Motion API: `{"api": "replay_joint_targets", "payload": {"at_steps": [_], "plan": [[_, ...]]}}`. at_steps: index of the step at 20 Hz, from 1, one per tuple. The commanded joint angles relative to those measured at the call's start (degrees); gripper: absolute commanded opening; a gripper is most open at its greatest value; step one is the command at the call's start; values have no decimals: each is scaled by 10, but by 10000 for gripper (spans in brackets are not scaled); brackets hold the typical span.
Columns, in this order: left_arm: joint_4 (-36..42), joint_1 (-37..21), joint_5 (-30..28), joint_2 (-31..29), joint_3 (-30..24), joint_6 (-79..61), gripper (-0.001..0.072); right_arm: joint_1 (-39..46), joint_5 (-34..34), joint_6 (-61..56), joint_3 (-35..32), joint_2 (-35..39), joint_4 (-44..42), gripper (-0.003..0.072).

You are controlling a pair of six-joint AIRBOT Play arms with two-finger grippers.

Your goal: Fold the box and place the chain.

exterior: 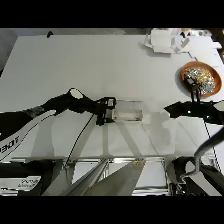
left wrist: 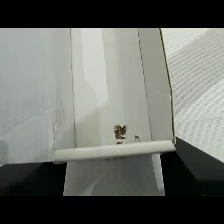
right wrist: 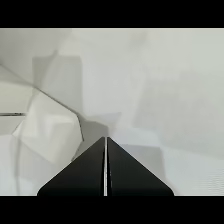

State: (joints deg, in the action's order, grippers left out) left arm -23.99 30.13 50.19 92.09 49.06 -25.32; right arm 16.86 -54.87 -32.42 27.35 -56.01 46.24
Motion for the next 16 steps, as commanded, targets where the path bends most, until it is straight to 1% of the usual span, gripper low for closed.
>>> {"api": "replay_joint_targets", "payload": {"at_steps": [1, 5, 9, 11, 13, 14, 15, 16], "plan": [[0, 0, 0, 0, 0, 0, 252, 6, -5, -94, -12, -47, 7, 16], [0, 0, 0, 0, 0, 0, 252, -45, -7, -91, -12, -96, -34, 16], [0, 0, 0, 0, 0, 0, 252, -89, -3, -91, -12, -133, -48, 16], [0, 0, 0, 0, 0, 0, 252, -106, -3, -76, -12, -133, -83, 16], [0, 0, 0, 0, 0, 0, 252, -115, -18, -49, -12, -130, -133, 16], [0, 0, 0, 0, 0, 0, 252, -118, -27, -45, -12, -124, -144, 18], [0, 0, 0, 0, 0, 0, 252, -118, -31, -46, -12, -114, -144, 65], [0, 0, 0, 0, 0, 0, 252, -118, -31, -46, -12, -101, -142, 141]]}}
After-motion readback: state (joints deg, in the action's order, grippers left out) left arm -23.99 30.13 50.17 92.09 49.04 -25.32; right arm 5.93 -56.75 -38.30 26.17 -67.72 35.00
